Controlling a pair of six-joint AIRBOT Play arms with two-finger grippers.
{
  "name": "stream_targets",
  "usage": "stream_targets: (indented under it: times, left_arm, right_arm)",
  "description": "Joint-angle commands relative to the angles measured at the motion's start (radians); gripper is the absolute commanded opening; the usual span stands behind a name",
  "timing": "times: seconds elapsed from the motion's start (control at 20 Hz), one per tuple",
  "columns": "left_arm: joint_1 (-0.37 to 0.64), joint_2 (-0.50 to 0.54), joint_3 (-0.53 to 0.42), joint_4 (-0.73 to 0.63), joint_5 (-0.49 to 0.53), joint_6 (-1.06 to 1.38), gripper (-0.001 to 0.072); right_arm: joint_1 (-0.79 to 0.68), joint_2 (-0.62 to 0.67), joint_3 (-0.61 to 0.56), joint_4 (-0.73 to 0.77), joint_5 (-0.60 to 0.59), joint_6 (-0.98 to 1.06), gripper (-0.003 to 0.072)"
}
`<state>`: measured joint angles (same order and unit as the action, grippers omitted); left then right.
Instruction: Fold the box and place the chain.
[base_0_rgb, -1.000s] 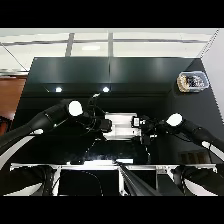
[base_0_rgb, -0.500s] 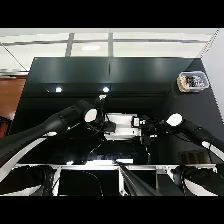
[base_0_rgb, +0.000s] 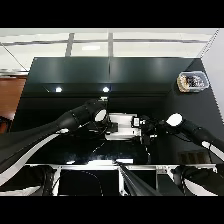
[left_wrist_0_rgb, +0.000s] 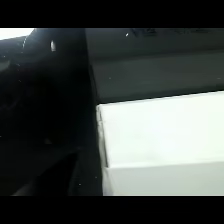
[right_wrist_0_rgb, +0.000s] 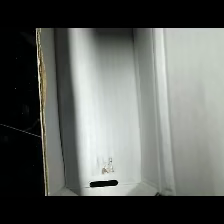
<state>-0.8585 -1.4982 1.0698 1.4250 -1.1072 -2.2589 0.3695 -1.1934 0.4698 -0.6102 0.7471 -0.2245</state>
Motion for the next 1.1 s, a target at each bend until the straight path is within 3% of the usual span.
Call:
stream_targets:
  times: [0.0, 0.05, 0.1, 0.2, 0.25, 0.5, 0.55, 0.6, 0.65, 0.7, 0.75, 0.8, 0.85, 0.9, 1.05]
  left_arm:
    - [-0.010, -0.007, 0.017, -0.001, -0.002, -0.046, 0.0267]
    - [-0.015, -0.007, 0.025, -0.001, 0.010, -0.056, 0.0202]
    - [-0.021, -0.009, 0.035, 0.003, 0.012, -0.055, 0.0083]
    - [-0.025, -0.014, 0.046, 0.006, 0.002, -0.056, 0.0067]
    - [-0.025, -0.015, 0.046, 0.006, -0.002, -0.057, 0.0024]
    - [-0.025, -0.016, 0.046, 0.003, -0.004, -0.056, 0.0032]
    - [-0.025, -0.016, 0.046, 0.003, -0.004, -0.056, 0.0143]
    - [-0.025, -0.016, 0.046, 0.003, -0.004, -0.056, 0.0354]
    - [-0.025, -0.016, 0.046, 0.003, -0.004, -0.056, 0.0500]
    - [-0.025, -0.016, 0.046, 0.004, -0.004, -0.056, 0.0506]
    - [-0.025, -0.016, 0.046, 0.006, -0.004, -0.057, 0.0500]
    - [-0.025, -0.017, 0.046, 0.007, -0.004, -0.057, 0.0447]
    - [-0.025, -0.018, 0.046, 0.011, -0.004, -0.057, 0.0308]
    - [-0.025, -0.018, 0.046, 0.012, -0.003, -0.060, 0.0244]
    - [-0.025, -0.018, 0.046, 0.031, -0.008, -0.080, 0.0226]
  right_arm:
    - [0.000, -0.001, 0.000, 0.000, 0.000, 0.000, 0.0170]
    - [0.000, -0.001, 0.000, 0.000, 0.000, 0.000, 0.0170]
    - [0.000, -0.001, 0.000, 0.000, 0.000, 0.000, 0.0170]
    - [0.000, -0.001, 0.000, 0.000, 0.000, 0.000, 0.0170]
    - [0.000, -0.001, 0.000, 0.000, 0.000, 0.000, 0.0170]
    - [0.000, -0.001, 0.000, 0.000, 0.000, 0.000, 0.0170]
    - [0.000, -0.001, 0.000, 0.000, 0.000, 0.000, 0.0170]
    - [0.000, -0.001, 0.000, 0.000, 0.000, 0.000, 0.0170]
    - [0.000, -0.001, 0.000, 0.000, 0.000, 0.000, 0.0170]
    - [0.000, -0.001, 0.000, 0.000, 0.000, 0.000, 0.0170]
    - [0.000, -0.001, 0.000, 0.000, 0.000, 0.000, 0.0170]
    - [0.000, -0.001, 0.000, 0.000, 0.000, 0.000, 0.0170]
    - [0.000, -0.001, 0.000, 0.000, 0.000, 0.000, 0.0170]
    - [0.000, -0.001, 0.000, 0.000, 0.000, 0.000, 0.0170]
    - [0.000, -0.001, 0.000, 0.000, 0.000, 0.000, 0.0170]
